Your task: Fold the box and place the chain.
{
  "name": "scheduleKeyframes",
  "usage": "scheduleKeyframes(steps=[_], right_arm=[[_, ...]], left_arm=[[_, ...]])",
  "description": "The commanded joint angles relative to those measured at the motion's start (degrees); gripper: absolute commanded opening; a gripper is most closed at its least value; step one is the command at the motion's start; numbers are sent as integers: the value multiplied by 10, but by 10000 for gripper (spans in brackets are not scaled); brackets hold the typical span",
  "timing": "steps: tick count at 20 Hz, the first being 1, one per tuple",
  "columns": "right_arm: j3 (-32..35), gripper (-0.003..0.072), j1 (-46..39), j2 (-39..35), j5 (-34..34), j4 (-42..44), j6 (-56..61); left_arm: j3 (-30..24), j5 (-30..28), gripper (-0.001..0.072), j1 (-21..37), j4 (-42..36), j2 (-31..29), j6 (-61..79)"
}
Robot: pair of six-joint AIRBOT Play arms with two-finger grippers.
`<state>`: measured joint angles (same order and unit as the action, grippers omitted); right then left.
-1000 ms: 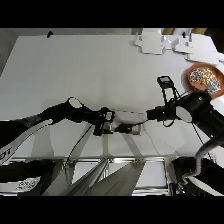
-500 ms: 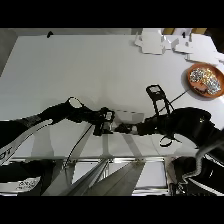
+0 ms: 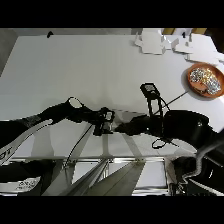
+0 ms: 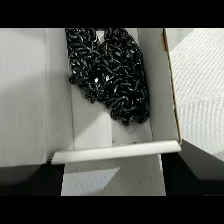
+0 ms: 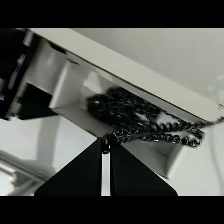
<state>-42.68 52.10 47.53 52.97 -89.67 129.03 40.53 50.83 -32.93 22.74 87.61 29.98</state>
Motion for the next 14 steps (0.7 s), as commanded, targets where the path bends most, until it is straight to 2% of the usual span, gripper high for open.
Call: scheduleKeyframes(steps=[1,4,7,13,14], right_arm=[[0,21,1,0,-87,49,-5],[0,21,1,0,-127,51,-5],[0,21,1,6,-110,45,-5],[0,27,1,100,-89,44,-5],[0,93,1,114,-89,47,-5]], left_arm=[[0,0,210,0,0,0,0],[0,0,210,0,0,0,0],[0,0,210,0,0,0,0],[0,0,210,0,0,0,0],[0,0,210,0,0,0,0]])
